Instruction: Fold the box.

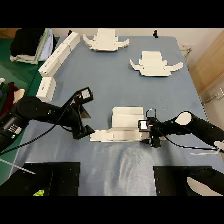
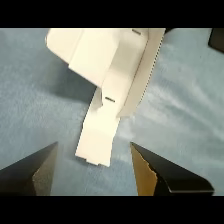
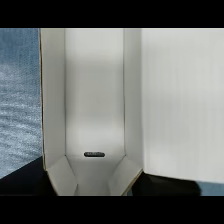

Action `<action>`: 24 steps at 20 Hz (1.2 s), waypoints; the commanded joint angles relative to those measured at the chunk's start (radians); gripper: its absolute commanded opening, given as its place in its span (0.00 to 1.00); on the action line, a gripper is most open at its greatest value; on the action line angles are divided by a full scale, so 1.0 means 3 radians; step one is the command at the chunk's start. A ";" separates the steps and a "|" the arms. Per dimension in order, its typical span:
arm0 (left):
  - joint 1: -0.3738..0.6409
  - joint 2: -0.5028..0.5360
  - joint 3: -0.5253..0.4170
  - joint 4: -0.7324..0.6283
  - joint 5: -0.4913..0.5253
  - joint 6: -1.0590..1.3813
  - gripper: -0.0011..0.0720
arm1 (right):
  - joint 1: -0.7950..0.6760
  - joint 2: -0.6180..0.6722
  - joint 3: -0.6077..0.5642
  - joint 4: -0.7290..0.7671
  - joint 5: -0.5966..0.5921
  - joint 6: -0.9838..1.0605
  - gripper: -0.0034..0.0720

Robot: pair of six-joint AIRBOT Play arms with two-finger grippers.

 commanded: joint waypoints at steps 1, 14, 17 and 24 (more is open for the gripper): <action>0.0384 -0.0064 -0.0448 -0.0315 0.0084 0.1094 0.96 | -0.0003 -0.0003 -0.0001 0.0004 -0.0003 0.0001 0.72; -0.0462 -0.0945 -0.0802 -0.1475 0.1268 0.2466 0.96 | -0.0003 -0.0003 -0.0001 0.0003 -0.0003 0.0000 0.72; -0.0548 -0.1086 -0.0688 -0.1617 0.1297 0.2464 0.96 | -0.0003 -0.0003 -0.0001 0.0003 -0.0003 0.0000 0.72; -0.0649 -0.1251 -0.0605 -0.1631 0.1436 0.2491 0.75 | -0.0003 -0.0003 -0.0001 0.0003 -0.0003 0.0000 0.72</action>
